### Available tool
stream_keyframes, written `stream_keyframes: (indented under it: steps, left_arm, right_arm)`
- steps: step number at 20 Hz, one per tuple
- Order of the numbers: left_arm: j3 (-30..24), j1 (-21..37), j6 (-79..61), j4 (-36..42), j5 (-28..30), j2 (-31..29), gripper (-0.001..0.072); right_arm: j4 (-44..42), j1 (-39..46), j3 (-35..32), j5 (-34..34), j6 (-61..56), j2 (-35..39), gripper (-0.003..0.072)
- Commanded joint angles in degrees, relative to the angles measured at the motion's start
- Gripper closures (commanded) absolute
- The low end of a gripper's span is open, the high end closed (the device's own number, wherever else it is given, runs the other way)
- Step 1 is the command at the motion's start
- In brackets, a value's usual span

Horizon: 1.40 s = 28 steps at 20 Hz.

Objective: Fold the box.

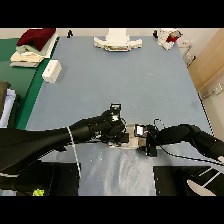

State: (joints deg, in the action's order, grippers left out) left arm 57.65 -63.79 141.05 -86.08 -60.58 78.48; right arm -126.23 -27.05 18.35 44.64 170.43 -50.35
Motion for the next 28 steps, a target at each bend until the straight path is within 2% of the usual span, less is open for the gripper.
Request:
stream_keyframes:
  steps: [1,4,5,6,7,8,15,16,17,18,25,28]
  left_arm:
    - [1.3,-0.5,1.6,-1.9,-2.6,2.0,0.0354]
    - [1.4,-0.5,3.1,-2.9,-3.3,2.1,0.0367]
    - [1.4,-0.5,3.3,-3.0,-3.3,2.2,0.0521]
    - [1.4,-0.5,3.2,-3.0,-3.2,2.3,0.0607]
    - [1.4,-0.5,3.3,-2.9,-3.2,2.3,0.0669]
    - [1.4,-0.5,3.5,-2.9,-3.2,2.3,0.0694]
    - [1.4,-0.5,3.7,-2.4,-3.5,2.3,0.0691]
    - [1.4,-0.5,3.6,-2.4,-3.5,2.3,0.0498]
    - [1.4,-0.5,4.0,-2.4,-3.5,2.3,0.0186]
    - [1.4,-0.5,4.0,-2.2,-3.5,2.3,0.0157]
    - [1.4,-0.5,4.0,-2.3,-3.5,2.1,0.0165]
    - [2.7,-0.5,2.4,-2.3,-5.8,-0.4,0.0164]
  right_arm:
    - [0.0,0.0,0.0,0.0,0.0,0.0,0.0177]
    - [0.0,0.0,0.0,0.0,0.0,0.0,0.0177]
    - [0.0,0.0,0.0,0.0,0.0,0.0,0.0178]
    - [0.0,0.0,0.0,0.0,0.0,0.0,0.0177]
    - [0.0,0.0,0.0,0.0,0.0,0.0,0.0178]
    - [0.0,0.0,0.0,0.0,0.0,0.0,0.0178]
    - [0.0,0.0,0.0,0.0,0.0,0.0,0.0178]
    - [0.0,0.0,0.0,0.0,0.0,0.0,0.0177]
    - [0.0,0.0,0.0,0.0,0.0,0.0,0.0177]
    - [0.0,0.0,0.0,0.0,0.0,0.0,0.0178]
    - [0.0,0.0,0.0,0.0,0.0,0.0,0.0178]
    - [0.0,0.0,0.0,0.0,0.0,0.0,0.0178]
